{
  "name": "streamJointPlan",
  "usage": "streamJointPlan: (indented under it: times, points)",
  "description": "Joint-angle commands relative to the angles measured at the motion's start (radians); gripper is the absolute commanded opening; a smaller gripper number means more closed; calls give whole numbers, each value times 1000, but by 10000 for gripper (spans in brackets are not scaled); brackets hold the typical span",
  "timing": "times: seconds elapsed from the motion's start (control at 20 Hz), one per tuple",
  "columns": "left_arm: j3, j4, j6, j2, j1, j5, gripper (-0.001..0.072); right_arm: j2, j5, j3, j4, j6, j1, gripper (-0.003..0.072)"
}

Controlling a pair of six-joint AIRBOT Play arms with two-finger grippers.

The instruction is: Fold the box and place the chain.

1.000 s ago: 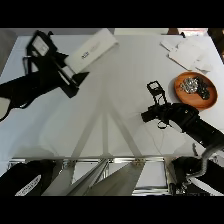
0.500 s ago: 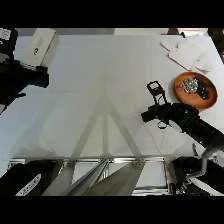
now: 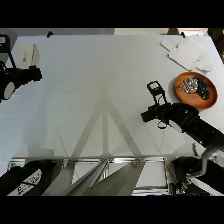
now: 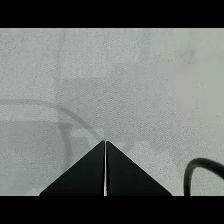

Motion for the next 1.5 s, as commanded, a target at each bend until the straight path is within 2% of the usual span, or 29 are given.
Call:
streamJointPlan:
  times: [0.0,0.15,0.25,0.4,0.45,0.5,0.55,0.75,0.8,0.9,1.15,1.25,1.45]
  points:
    - [0,-76,87,-149,29,99,7,0,0,1,0,0,0,10]
    - [0,-146,200,-257,27,148,17,0,0,1,0,0,0,10]
    - [0,-146,201,-292,29,163,203,0,0,1,0,0,0,10]
    - [0,-147,200,-322,32,163,216,0,0,1,0,0,0,10]
    - [0,-151,200,-325,32,163,291,0,0,1,0,0,0,10]
    - [0,-166,200,-327,32,161,460,0,0,1,0,0,0,10]
    - [0,-178,200,-326,32,152,512,0,0,1,0,0,0,10]
    - [0,-211,200,-326,32,40,516,0,0,1,0,0,0,10]
    - [0,-212,200,-326,32,9,539,0,0,1,0,0,0,10]
    - [0,-239,200,-326,34,-20,702,0,0,1,0,0,0,10]
    - [0,-247,201,-293,31,-74,699,0,0,1,0,0,0,10]
    - [0,-246,205,-241,31,-69,698,0,0,1,0,0,0,10]
    - [0,-246,244,-69,31,-45,697,0,0,1,0,0,0,10]
